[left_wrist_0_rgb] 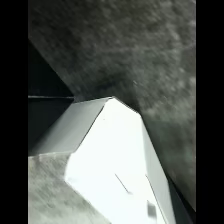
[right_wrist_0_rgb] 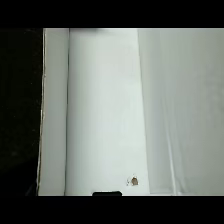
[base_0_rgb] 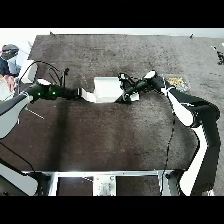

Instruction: Fold the box and place the chain.

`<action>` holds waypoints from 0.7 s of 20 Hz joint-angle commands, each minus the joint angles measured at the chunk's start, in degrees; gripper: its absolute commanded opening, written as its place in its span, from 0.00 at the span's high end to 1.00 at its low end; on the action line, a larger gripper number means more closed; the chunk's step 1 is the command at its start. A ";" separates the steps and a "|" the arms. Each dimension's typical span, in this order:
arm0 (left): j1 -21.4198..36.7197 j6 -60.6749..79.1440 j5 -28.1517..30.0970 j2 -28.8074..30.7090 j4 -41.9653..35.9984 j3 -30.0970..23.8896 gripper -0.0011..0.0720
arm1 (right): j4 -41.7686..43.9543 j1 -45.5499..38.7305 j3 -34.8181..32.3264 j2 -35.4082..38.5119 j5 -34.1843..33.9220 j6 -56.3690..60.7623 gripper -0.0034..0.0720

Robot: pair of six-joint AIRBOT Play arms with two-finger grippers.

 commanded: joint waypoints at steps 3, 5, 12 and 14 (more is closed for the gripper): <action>-0.24 4.33 -3.28 0.13 -9.88 0.09 0.43 | 0.02 0.07 0.00 0.02 0.00 0.00 0.30; -0.37 4.35 -3.30 0.13 -10.86 0.09 0.43 | 0.02 0.07 0.00 0.02 0.00 0.02 0.30; -3.04 0.87 -2.62 0.13 -8.96 1.53 0.43 | 0.02 0.07 0.00 0.02 0.02 0.00 0.30; -4.00 -3.87 -2.32 0.13 -6.01 2.29 0.43 | 0.02 0.07 0.02 0.02 0.00 0.00 0.30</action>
